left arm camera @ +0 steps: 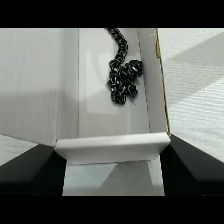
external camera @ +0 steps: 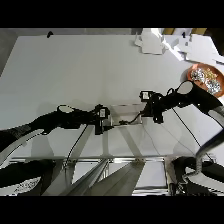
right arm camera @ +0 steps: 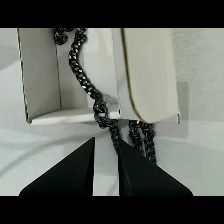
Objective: Fold the box and place the chain.
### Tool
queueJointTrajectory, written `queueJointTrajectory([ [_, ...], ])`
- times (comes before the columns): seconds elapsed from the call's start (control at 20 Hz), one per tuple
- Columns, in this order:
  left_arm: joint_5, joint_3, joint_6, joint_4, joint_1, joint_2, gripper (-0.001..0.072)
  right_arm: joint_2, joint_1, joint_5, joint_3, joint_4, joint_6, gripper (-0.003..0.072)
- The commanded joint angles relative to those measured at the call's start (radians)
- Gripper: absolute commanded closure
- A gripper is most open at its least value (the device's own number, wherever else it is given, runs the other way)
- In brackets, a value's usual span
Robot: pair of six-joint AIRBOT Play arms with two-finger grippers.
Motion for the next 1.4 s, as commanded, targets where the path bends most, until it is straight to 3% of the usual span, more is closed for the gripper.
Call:
queueJointTrajectory([
  [0.0,0.001,0.0,0.0,0.0,-0.001,0.0,0.068,0.0,0.0,-0.014,0.0,0.054,-0.005,0.0505],
  [0.3,0.001,0.0,0.0,0.0,-0.001,0.0,0.068,0.0,0.001,0.012,0.0,0.093,-0.015,0.0516],
  [0.4,0.001,0.0,0.0,0.0,-0.001,0.0,0.068,0.0,0.001,0.018,0.0,0.089,-0.014,0.0566],
  [0.45,0.001,0.0,0.0,0.0,-0.001,0.0,0.068,0.0,0.0,0.02,0.0,0.08,-0.006,0.0654],
  [0.5,0.001,0.0,0.0,0.0,-0.001,0.0,0.068,0.0,0.001,0.023,0.0,0.069,0.005,0.0668],
  [0.8,0.001,0.0,0.0,0.0,-0.001,0.0,0.068,0.097,0.001,-0.014,0.001,-0.097,0.176,0.0669],
  [0.95,0.001,0.0,-0.001,0.0,-0.001,0.0,0.068,0.206,0.006,0.048,0.018,-0.2,0.319,0.0669],
  [1.2,0.001,0.0,0.0,0.0,-0.001,0.0,0.068,0.297,0.125,0.283,0.238,-0.27,0.538,0.0669],
  [1.35,0.001,0.0,0.0,0.0,-0.001,0.0,0.068,0.297,0.257,0.312,0.396,-0.266,0.661,0.067],
])
